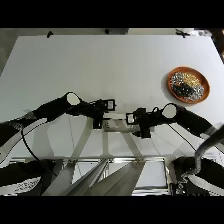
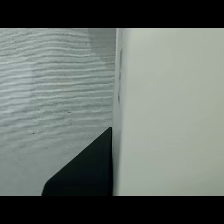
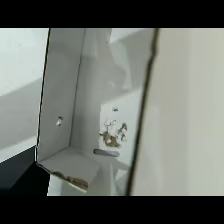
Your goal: Fold the box and place the chain.
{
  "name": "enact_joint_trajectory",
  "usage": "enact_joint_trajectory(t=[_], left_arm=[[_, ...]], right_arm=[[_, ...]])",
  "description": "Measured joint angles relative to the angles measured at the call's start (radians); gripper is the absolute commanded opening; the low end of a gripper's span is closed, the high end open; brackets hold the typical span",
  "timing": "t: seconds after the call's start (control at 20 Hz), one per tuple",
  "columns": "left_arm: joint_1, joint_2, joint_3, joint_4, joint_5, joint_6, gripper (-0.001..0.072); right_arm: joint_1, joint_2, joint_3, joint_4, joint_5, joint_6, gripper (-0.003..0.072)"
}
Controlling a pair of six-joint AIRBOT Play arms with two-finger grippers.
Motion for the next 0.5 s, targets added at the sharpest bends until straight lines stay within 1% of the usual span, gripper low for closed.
enact_joint_trajectory(t=[0.25, 0.5], left_arm=[[0.000, 0.000, 0.000, -0.002, 0.003, -0.002, 0.0009], [0.000, 0.000, -0.001, -0.002, 0.004, -0.003, 0.0009]], right_arm=[[-0.032, -0.006, 0.000, 0.058, 0.021, 0.000, 0.0666], [-0.051, -0.007, 0.000, 0.078, 0.024, 0.000, 0.0665]])
